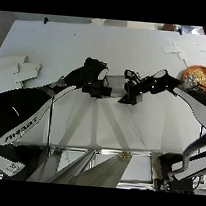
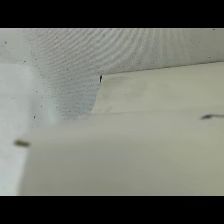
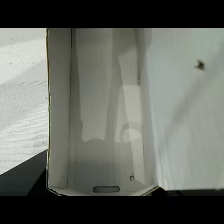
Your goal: Fold the box and place the chain.
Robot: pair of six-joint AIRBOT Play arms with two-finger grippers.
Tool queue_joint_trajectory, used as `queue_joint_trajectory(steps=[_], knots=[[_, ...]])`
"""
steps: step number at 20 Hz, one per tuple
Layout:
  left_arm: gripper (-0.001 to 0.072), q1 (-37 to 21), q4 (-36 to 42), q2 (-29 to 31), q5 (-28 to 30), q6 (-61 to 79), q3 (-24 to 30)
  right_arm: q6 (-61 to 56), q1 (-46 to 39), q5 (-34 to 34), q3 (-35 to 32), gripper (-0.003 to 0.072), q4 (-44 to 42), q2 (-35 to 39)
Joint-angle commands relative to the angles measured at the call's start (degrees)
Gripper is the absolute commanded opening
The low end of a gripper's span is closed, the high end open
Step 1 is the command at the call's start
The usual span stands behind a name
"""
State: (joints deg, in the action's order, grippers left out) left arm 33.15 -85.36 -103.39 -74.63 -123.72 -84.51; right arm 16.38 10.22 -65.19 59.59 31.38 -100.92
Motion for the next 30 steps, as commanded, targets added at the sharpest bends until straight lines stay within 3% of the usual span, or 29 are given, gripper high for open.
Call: queue_joint_trajectory(steps=[1, 2, 4, 5, 9, 13, 17, 21, 24, 26, 27, 30], knots=[[0.0011, 0.0, 0.5, -0.1, -0.5, 0.0, -0.1, -0.1, 0.1, 0.0, 0.0, 0.0414, -0.1, 0.0], [0.0064, 0.0, 0.7, 0.3, -0.6, 0.1, -0.1, -0.1, 0.1, 0.0, 0.0, 0.0414, -0.1, 0.0], [0.0269, -0.1, 0.7, 2.2, 0.1, 3.6, -0.1, -0.1, 0.1, 0.0, 0.0, 0.0414, -0.1, 0.0], [0.0299, -0.5, 0.8, 3.4, 0.7, 4.1, -0.1, -0.1, 0.1, 0.0, 0.0, 0.0414, -0.1, 0.0], [0.0301, -3.3, 4.2, 7.5, -1.6, 6.3, 0.0, -0.1, 0.1, 0.0, 0.0, 0.0414, -0.1, 0.0], [0.0302, -7.2, 10.1, 8.9, -8.9, 11.5, 0.0, -0.1, 0.1, 0.0, 0.0, 0.0414, -0.1, 0.0], [0.0302, -11.0, 11.1, 9.9, -15.1, 26.4, 0.4, -0.1, 0.1, 0.0, 0.0, 0.0414, -0.1, 0.0], [0.0301, -16.0, 12.4, 16.8, -5.9, 49.5, 8.5, -0.1, 0.1, 0.0, 0.0, 0.0414, -0.1, 0.0], [0.0301, -21.8, 20.4, 21.2, 2.7, 67.7, 18.0, -0.1, 0.1, 0.0, 0.0, 0.0414, -0.1, 0.0], [0.0302, -24.5, 27.8, 21.2, 3.8, 84.5, 22.0, -0.1, 0.1, 0.0, 0.0, 0.0414, -0.1, 0.0], [0.0332, -25.1, 30.9, 20.9, 4.3, 94.8, 23.6, -0.1, 0.1, 0.0, 0.0, 0.0414, -0.1, 0.0], [0.0648, -25.4, 35.3, 19.4, 8.8, 116.5, 26.2, -0.1, 0.1, 0.0, 0.0, 0.0414, -0.1, 0.0]])
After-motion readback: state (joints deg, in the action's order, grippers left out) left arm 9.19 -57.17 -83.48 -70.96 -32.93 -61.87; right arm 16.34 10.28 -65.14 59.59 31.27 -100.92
